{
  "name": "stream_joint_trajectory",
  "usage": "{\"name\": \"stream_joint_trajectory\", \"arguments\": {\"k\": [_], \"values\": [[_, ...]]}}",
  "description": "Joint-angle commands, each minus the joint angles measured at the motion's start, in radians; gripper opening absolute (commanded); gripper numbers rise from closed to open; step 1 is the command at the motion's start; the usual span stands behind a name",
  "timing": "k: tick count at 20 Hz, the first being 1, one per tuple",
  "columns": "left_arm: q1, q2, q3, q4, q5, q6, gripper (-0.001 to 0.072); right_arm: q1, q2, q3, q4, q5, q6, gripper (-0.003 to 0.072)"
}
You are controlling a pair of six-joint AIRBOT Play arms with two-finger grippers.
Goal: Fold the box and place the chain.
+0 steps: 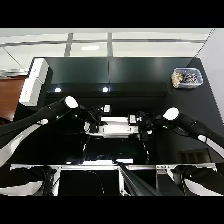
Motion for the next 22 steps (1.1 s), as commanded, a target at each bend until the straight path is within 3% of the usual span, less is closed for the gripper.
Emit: {"name": "stream_joint_trajectory", "arguments": {"k": [1, 22], "values": [[0.000, 0.000, 0.000, -0.001, 0.002, -0.001, 0.0026, 0.000, -0.007, -0.013, 0.023, 0.006, -0.015, 0.0619], [0.000, 0.000, 0.000, -0.001, 0.005, -0.001, 0.0026, 0.002, -0.014, -0.027, 0.030, -0.056, 0.044, 0.0619]]}}
